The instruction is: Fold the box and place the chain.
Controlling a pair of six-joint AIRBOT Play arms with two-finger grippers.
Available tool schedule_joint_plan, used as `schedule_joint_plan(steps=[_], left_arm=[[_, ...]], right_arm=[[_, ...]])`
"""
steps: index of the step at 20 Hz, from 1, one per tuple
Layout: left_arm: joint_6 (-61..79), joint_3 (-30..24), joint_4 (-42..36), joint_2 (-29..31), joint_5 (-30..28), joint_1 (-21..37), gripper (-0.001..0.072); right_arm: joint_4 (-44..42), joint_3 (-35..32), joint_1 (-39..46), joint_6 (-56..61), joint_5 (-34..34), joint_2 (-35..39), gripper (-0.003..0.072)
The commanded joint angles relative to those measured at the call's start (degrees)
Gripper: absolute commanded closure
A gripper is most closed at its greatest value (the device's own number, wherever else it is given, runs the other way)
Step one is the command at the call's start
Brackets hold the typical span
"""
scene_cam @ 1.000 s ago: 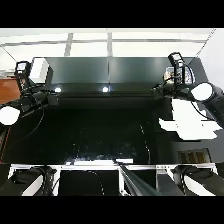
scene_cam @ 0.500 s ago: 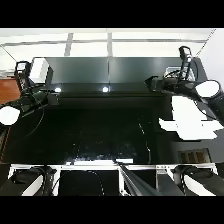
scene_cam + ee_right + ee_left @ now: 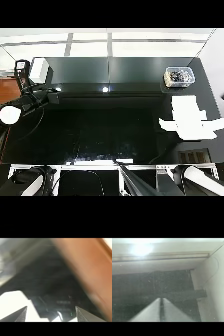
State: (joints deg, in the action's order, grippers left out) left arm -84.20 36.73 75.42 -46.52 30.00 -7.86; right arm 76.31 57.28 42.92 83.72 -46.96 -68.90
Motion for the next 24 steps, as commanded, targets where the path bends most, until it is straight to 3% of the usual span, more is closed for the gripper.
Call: schedule_joint_plan(steps=[1,5,8,9,10,12,13,14,15,19,24], left_arm=[[-0.09,0.00,0.13,-1.18,-0.26,-0.11,0.0009],[-0.09,-0.02,0.15,-3.56,1.38,-0.11,0.0005],[-0.09,-0.02,0.15,-3.89,1.25,-0.11,0.0005],[-0.09,-0.02,0.13,-3.89,1.27,-0.11,0.0005],[-0.09,-0.02,0.13,-3.89,1.27,-0.11,0.0005],[-0.11,-0.02,0.11,-3.89,1.27,-0.11,0.0005],[-0.11,-0.02,0.11,-3.89,1.31,-0.11,0.0005],[-0.11,-0.02,0.00,-3.89,1.33,-0.11,0.0006],[-0.09,-0.02,-0.22,-3.89,1.29,-0.11,0.0005],[-0.09,0.04,-2.34,-3.89,0.00,-0.11,0.0010],[-0.11,0.04,-7.08,-3.91,1.73,-0.11,0.0010]], right_arm=[[-5.99,4.33,15.34,-16.28,-8.79,-7.06,-0.0034],[-11.10,8.31,17.05,-31.50,-20.11,-16.92,-0.0034],[-12.63,9.07,16.94,-38.53,-23.63,-19.52,-0.0009],[-12.61,9.05,16.65,-40.48,-25.03,-19.71,0.0152],[-12.61,9.05,16.24,-41.97,-25.46,-19.80,0.0209],[-12.66,9.05,15.13,-42.60,-24.72,-19.82,0.0210],[-12.63,9.05,14.38,-42.62,-24.68,-19.82,0.0371],[-12.63,9.05,13.70,-42.58,-25.05,-19.80,0.0612],[-12.79,9.05,13.00,-42.56,-26.71,-19.80,0.0670],[-20.28,6.36,7.26,-35.47,-30.45,-17.25,0.0675],[-34.97,-1.57,-2.67,-33.03,-24.68,-5.66,0.0675]])
